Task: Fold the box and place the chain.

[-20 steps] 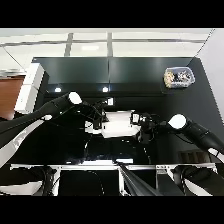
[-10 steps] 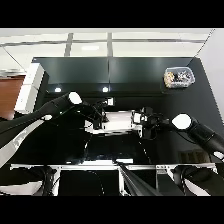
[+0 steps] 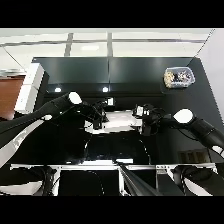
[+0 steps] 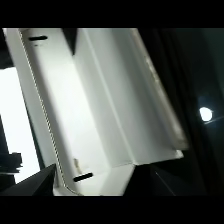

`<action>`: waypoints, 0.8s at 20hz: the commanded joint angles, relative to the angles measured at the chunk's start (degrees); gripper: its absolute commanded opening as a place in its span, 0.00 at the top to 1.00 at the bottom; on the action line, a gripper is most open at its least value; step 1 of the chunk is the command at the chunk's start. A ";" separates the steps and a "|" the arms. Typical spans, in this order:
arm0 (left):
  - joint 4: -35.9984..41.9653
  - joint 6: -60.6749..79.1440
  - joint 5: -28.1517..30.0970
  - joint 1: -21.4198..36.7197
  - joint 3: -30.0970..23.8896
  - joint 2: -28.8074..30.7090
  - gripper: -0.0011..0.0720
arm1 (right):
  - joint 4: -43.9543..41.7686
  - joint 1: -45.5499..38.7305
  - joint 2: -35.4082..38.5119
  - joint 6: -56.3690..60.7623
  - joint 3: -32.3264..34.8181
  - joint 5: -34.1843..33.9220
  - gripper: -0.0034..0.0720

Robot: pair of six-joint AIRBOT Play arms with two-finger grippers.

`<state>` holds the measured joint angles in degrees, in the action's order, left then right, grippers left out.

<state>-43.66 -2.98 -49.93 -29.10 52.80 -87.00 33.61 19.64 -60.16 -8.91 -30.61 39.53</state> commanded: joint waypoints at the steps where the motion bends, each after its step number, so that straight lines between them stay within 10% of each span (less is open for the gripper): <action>1: -0.02 0.04 0.02 0.00 -0.02 0.02 0.94 | -0.92 0.13 -2.08 -5.22 0.02 3.48 0.02; 16: -0.02 0.04 1.49 0.00 -0.02 0.00 0.94 | -4.24 1.62 -9.22 -12.68 0.02 -0.57 0.02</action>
<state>-43.68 -2.92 -48.73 -29.10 52.80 -87.00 29.30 20.71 -68.88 -21.23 -30.59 39.59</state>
